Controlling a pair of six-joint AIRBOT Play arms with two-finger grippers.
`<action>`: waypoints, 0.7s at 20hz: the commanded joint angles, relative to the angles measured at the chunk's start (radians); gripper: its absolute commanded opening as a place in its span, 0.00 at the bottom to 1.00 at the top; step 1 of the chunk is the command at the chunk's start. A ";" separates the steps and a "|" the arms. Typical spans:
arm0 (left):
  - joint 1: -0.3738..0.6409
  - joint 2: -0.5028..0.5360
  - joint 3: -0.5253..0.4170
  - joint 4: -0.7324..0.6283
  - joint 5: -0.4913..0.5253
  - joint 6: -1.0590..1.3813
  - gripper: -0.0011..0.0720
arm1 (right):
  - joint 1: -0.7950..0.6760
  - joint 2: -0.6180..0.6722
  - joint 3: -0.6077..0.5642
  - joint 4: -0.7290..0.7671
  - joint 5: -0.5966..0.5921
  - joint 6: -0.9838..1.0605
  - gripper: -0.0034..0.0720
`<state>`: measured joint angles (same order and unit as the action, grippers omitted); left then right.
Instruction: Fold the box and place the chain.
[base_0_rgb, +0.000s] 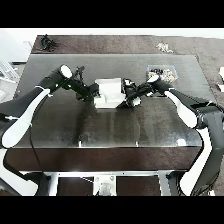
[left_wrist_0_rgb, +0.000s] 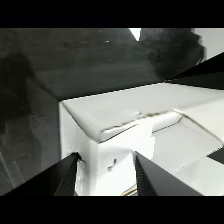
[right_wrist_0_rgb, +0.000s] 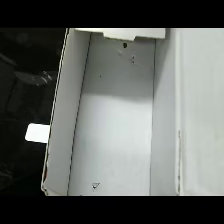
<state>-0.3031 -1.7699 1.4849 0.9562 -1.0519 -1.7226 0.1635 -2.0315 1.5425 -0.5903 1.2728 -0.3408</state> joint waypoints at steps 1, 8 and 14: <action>-0.013 0.002 0.011 0.015 0.003 -0.010 0.59 | 0.000 0.000 0.000 0.000 0.000 0.000 0.79; -0.029 -0.011 0.019 0.091 -0.020 -0.062 0.59 | 0.000 0.000 0.000 0.000 0.000 0.000 0.79; -0.029 -0.011 0.019 0.124 -0.026 -0.084 0.33 | 0.000 0.000 0.000 0.000 0.000 0.000 0.79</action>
